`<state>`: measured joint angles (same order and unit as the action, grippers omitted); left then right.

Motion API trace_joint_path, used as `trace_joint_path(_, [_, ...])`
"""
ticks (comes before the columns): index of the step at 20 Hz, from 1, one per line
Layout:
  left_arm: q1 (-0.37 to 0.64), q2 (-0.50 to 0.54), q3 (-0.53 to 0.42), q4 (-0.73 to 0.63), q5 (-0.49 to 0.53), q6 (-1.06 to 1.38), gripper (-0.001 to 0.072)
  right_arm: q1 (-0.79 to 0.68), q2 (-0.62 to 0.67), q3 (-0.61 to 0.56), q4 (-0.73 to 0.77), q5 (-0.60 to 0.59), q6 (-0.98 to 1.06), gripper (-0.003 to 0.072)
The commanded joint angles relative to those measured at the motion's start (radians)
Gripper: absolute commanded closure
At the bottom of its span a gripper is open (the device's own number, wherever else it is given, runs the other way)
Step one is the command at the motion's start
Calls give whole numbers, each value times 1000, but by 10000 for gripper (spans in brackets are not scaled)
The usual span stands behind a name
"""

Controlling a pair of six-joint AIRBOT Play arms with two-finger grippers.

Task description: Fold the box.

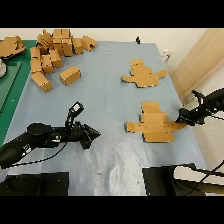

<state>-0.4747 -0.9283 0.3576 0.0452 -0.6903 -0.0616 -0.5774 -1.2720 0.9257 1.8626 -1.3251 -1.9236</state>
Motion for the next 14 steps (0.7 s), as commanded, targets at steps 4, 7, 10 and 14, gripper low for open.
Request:
trace_joint_path(4, [18, -1, 50, -34, 2, -340, 578, 55, -5, -6, 343, -106, -42, 682])
trace_joint_path(7, [77, -1, 68, -23, -2, -488, 578, 220, -5, -10, 515, -55, -56, 682])
trace_joint_path(10, [134, -1, 67, -15, -38, -565, 578, 442, -5, -53, 553, 124, -22, 682])
trace_joint_path(14, [165, -1, 67, -15, -114, -638, 577, 621, -5, -200, 554, 285, 38, 682])
